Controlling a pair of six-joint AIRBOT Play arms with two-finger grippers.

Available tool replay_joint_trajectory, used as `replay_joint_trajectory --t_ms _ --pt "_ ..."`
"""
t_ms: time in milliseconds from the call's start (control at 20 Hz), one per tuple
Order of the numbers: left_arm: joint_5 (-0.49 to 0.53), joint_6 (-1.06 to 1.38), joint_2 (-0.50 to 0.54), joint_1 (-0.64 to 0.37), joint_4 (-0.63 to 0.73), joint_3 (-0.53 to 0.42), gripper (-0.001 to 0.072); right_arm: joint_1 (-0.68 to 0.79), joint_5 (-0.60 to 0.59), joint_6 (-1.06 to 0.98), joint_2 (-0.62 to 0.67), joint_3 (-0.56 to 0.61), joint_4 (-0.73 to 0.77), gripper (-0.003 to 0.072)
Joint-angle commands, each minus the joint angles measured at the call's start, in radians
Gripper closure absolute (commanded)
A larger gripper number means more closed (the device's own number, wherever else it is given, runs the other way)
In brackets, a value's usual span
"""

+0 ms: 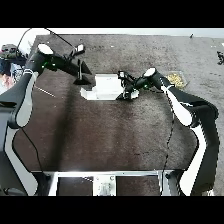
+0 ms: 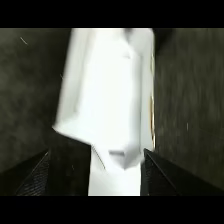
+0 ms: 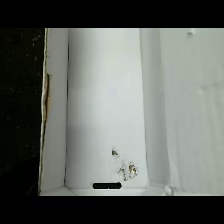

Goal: Fold the box and place the chain.

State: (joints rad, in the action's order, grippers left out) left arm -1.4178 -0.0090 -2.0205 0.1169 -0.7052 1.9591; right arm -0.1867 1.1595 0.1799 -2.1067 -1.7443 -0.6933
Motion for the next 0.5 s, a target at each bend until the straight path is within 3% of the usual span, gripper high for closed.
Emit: replay_joint_trajectory --t_ms 0,150,450 --pt "0.045 0.096 0.005 0.020 -0.056 -0.070 0.0082 -0.001 0.000 -0.001 -0.001 0.000 0.001 0.0148" --pt "0.124 0.150 0.005 0.037 -0.073 -0.141 0.0081 -0.001 0.000 -0.001 -0.001 0.000 0.001 0.0148" --pt "0.164 0.149 0.005 0.079 -0.151 -0.209 0.0083 -0.001 0.000 -0.001 -0.001 0.000 0.001 0.0148"
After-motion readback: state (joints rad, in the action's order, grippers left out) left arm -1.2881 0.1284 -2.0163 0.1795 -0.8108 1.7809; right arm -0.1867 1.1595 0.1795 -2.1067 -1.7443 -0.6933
